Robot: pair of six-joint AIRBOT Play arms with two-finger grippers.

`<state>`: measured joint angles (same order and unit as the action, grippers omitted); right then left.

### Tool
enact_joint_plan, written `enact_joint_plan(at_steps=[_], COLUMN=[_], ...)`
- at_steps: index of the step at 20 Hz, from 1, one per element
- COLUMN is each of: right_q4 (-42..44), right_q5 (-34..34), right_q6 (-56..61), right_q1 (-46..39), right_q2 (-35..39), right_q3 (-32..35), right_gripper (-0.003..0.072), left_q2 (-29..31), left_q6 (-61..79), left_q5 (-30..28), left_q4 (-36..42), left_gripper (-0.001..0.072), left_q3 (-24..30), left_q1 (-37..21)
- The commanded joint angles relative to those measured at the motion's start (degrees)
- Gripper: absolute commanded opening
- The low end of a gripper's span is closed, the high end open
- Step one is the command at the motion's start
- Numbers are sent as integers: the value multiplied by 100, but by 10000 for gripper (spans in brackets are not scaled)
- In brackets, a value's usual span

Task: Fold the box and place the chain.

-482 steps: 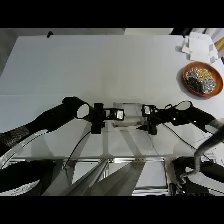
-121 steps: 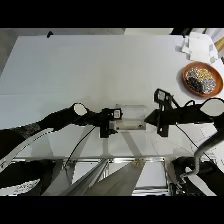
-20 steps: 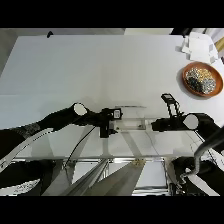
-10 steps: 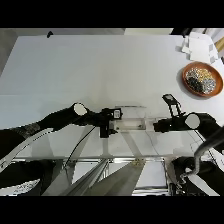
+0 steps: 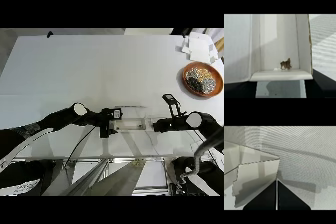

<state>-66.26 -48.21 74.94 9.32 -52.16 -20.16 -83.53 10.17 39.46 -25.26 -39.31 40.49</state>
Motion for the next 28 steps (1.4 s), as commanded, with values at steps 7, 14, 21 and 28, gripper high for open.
enact_joint_plan(at_steps=[7, 14, 21, 28], right_q4=[-103, 76, 815, 918], right_q5=[177, 267, 98, -240], right_q6=[-22, -37, -529, -599], right_q1=[-4, -4, -4, -4], right_q2=[-13, -13, 2, 590], right_q3=[0, 245, 243, 243], right_gripper=[18, 18, 18, 19], left_q2=[2, 2, 2, 2], left_q6=[9, 9, 9, 9], left_q5=[0, -2, 0, 0], left_q4=[-4, -4, -4, -4], left_gripper=[79, 79, 79, 79], left_q3=[0, 0, 0, 0], left_q1=[-4, -4, -4, -4])
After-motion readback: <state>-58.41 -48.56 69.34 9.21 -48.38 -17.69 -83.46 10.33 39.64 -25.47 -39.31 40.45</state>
